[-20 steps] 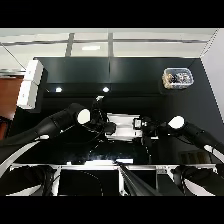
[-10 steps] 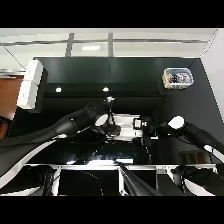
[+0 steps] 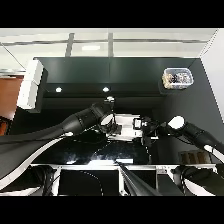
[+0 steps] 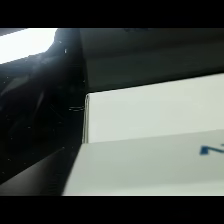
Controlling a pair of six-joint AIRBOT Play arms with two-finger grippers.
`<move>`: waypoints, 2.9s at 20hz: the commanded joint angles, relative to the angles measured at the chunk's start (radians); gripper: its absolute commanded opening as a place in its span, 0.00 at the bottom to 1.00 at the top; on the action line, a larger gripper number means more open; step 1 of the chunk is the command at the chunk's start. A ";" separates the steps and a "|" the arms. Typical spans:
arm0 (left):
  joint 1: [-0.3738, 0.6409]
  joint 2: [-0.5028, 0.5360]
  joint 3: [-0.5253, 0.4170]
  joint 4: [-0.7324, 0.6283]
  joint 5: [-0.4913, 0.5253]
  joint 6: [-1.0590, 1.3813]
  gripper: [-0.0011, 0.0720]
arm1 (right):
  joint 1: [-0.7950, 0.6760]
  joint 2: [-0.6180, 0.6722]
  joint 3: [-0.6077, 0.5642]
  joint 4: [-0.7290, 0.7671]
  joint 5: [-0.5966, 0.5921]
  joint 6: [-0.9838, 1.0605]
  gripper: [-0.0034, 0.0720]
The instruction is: Fold the box and place the chain.
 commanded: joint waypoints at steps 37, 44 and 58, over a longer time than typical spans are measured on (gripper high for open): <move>-0.002 -0.051 0.012 0.002 0.003 -0.113 0.05 | 0.001 -0.001 0.000 0.000 0.000 0.000 0.66; 0.004 -0.051 0.043 0.014 -0.004 -0.113 0.70 | 0.001 -0.001 0.000 0.000 0.000 0.000 0.66; -0.018 -0.074 0.043 0.015 -0.016 -0.116 0.50 | 0.001 -0.001 0.000 0.000 0.001 0.000 0.66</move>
